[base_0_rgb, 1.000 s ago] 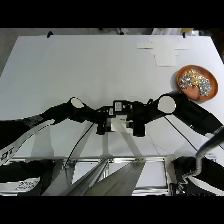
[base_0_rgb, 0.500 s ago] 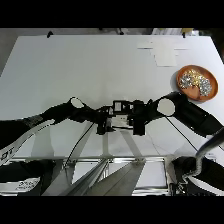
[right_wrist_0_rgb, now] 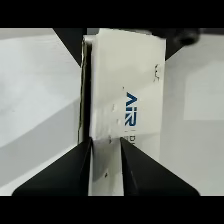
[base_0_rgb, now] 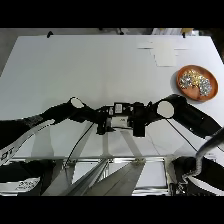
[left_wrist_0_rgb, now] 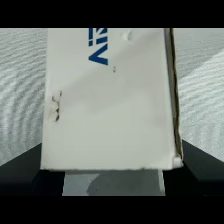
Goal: Fold the box and place the chain.
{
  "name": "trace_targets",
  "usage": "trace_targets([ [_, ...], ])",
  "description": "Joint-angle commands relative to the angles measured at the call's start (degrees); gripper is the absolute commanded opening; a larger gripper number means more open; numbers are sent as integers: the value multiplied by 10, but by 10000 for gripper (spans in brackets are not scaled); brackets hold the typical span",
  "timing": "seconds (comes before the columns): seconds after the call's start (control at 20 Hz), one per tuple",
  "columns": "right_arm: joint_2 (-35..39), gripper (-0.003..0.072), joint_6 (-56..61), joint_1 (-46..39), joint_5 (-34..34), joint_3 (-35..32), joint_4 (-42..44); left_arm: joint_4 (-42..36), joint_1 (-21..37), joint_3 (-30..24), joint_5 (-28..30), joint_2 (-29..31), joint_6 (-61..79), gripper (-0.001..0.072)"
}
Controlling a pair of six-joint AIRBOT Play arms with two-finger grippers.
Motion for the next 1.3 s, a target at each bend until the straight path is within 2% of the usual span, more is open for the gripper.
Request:
trace_targets([
  [0.0, 0, 290, 0, 0, -2, -2, 37, 0, 0, 0, 0, 0, 0, 360],
  [0.05, 0, 331, 0, 0, 2, -2, 42, 0, 0, 0, 0, 0, 0, 360],
  [0.1, 4, 339, 0, 0, 5, -2, 43, 0, 0, 0, 0, 0, 0, 360],
  [0.3, 46, 335, -3, 0, 2, -2, 43, 0, 0, 0, 0, 0, 0, 360],
  [0.35, 50, 293, -3, 0, -2, -2, 43, 0, 0, 0, 0, 0, 0, 360],
  [0.45, 48, 94, -2, -5, -7, -2, 43, 0, 0, 0, 0, 0, 0, 360],
  [0.5, 42, 41, -2, -10, -6, -2, 43, 0, 0, 0, 0, 0, 0, 360],
  [0.95, 19, 17, -1, -16, 13, -27, 58, 0, 0, 0, 0, 0, 0, 360],
  [1.25, 19, 16, -3, -15, -19, -61, 63, 0, 0, 0, 0, 0, 0, 360],
])
